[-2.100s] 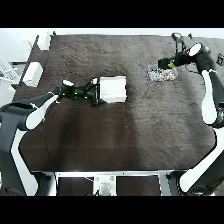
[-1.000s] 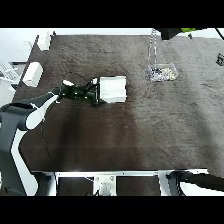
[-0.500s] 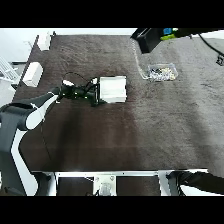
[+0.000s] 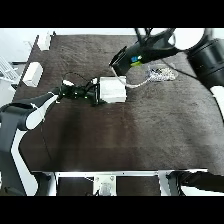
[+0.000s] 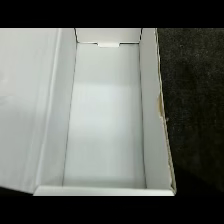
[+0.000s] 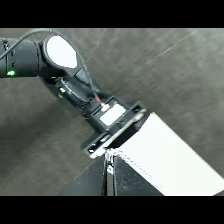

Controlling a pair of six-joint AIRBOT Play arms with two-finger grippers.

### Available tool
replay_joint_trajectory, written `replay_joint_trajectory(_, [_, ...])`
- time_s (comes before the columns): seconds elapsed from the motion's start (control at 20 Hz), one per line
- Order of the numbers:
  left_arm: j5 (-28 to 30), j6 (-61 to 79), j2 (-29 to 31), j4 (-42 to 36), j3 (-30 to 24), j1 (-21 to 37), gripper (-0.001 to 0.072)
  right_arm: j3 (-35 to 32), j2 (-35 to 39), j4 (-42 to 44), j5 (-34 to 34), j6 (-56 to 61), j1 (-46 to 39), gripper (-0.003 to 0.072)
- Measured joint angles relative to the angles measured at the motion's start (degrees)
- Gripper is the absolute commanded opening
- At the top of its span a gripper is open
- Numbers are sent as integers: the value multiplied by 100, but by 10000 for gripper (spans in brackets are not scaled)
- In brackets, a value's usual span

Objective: Fold the box and place the chain.

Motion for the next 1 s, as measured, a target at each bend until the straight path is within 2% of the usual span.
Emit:
replay_joint_trajectory(0.35, [0, 0, 0, 0, 0, 0, 462, -946, -568, 411, -990, -2, 4, 11])
replay_joint_trajectory(0.6, [0, 0, 0, 0, 0, 0, 462, -1270, -1252, 470, -1307, -2, -9, 15])
replay_joint_trajectory(0.65, [0, 0, 0, 0, 0, 0, 462, -1296, -1377, 476, -1355, -4, -26, 93])
replay_joint_trajectory(0.75, [0, 0, 0, 0, 0, 0, 461, -1329, -1569, 455, -1469, -7, -101, 298])
replay_joint_trajectory(0.85, [0, 0, 0, 0, 0, 0, 462, -1338, -1659, 437, -1580, -9, -232, 436])
replay_joint_trajectory(1.0, [0, -2, 0, 0, 0, 0, 462, -1335, -1611, 415, -1635, -7, -520, 443])
